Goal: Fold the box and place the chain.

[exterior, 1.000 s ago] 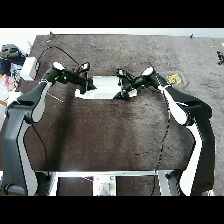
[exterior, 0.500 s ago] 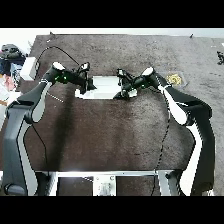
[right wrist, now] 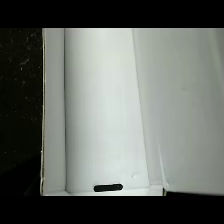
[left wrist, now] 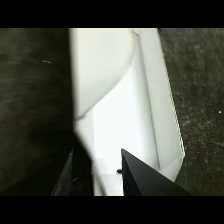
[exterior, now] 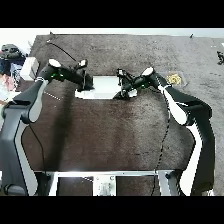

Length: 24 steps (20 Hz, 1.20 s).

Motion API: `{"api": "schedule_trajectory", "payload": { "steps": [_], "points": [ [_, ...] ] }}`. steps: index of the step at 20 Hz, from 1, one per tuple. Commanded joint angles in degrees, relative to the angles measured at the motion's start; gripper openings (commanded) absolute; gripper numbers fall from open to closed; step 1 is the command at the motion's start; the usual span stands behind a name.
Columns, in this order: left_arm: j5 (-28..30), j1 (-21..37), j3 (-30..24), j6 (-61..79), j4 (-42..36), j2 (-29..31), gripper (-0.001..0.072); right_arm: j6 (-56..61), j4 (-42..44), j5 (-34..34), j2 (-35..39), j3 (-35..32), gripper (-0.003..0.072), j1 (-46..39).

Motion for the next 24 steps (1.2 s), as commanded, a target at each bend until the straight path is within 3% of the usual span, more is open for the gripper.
{"api": "schedule_trajectory", "payload": {
  "steps": [1,3,4,5,6,10,18,24],
  "points": [
    [-4.2,3.4,0.4,-3.1,-0.9,3.0,0.0321,0.0,0.0,0.1,0.0,0.0,0.0470,0.0],
    [-7.9,5.0,0.4,-5.4,-5.2,4.4,0.0320,0.0,0.0,0.2,0.0,0.0,0.0470,0.0],
    [-9.8,5.2,0.4,-7.3,-8.0,4.6,0.0273,0.0,0.0,0.1,0.0,0.0,0.0470,0.0],
    [-12.2,5.3,0.3,-8.3,-10.0,4.6,0.0115,0.0,0.0,0.1,0.0,0.0,0.0470,0.0],
    [-13.9,4.9,0.3,-8.2,-9.9,4.6,0.0012,0.0,0.0,0.2,0.0,0.0,0.0470,0.0],
    [-12.3,2.5,0.3,-8.2,-6.9,4.4,0.0013,0.0,0.0,0.1,0.0,0.0,0.0470,0.0],
    [4.2,-3.0,-1.3,-8.4,-7.1,4.1,0.0013,0.0,0.0,0.1,0.0,0.0,0.0470,0.0],
    [11.5,-3.6,-1.3,-9.2,-6.3,4.1,0.0013,0.0,0.0,0.1,0.0,0.0,0.0470,0.0]
  ]
}}
